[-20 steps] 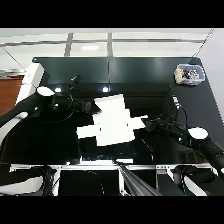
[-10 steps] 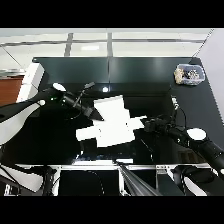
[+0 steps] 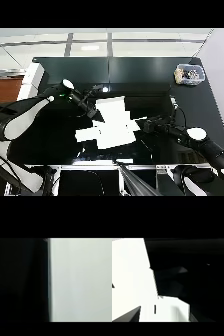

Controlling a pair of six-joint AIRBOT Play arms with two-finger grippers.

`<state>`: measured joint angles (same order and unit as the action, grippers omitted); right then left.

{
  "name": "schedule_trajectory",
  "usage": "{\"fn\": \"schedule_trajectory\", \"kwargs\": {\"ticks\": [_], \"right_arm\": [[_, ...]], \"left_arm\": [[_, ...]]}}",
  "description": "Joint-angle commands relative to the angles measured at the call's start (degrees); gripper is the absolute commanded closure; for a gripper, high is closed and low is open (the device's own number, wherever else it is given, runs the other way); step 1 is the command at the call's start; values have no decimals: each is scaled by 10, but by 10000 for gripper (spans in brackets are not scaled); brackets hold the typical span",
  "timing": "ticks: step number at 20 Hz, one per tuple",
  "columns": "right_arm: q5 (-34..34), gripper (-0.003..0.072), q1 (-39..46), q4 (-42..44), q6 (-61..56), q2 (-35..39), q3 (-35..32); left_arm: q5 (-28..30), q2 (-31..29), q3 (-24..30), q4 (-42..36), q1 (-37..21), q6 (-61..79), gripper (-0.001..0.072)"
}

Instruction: Fold the box and place the chain.

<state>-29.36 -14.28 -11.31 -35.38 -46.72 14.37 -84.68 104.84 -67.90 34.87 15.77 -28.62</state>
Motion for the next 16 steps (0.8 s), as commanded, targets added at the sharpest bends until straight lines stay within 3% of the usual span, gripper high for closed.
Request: {"fn": "schedule_trajectory", "kwargs": {"ticks": [1, 3, 6, 9, 13, 16], "right_arm": [[-78, 35, 25, -149, 0, 0, 42], [-167, 38, 50, -296, 0, 0, 98], [-267, 38, 57, -462, 1, 0, 164], [-283, 38, 56, -478, 10, 0, 180], [-285, 39, 51, -473, 92, 0, 180], [-285, 39, 31, -473, 155, 0, 180]], "left_arm": [[-25, 0, -10, 21, 0, -29, 688], [-24, -23, 2, 33, 3, -43, 690], [61, -113, 82, 3, 17, 16, 690], [215, -202, 178, -40, 38, 121, 688], [245, -217, 181, 3, 99, 325, 688], [353, -216, 182, 57, 138, 327, 688]]}}
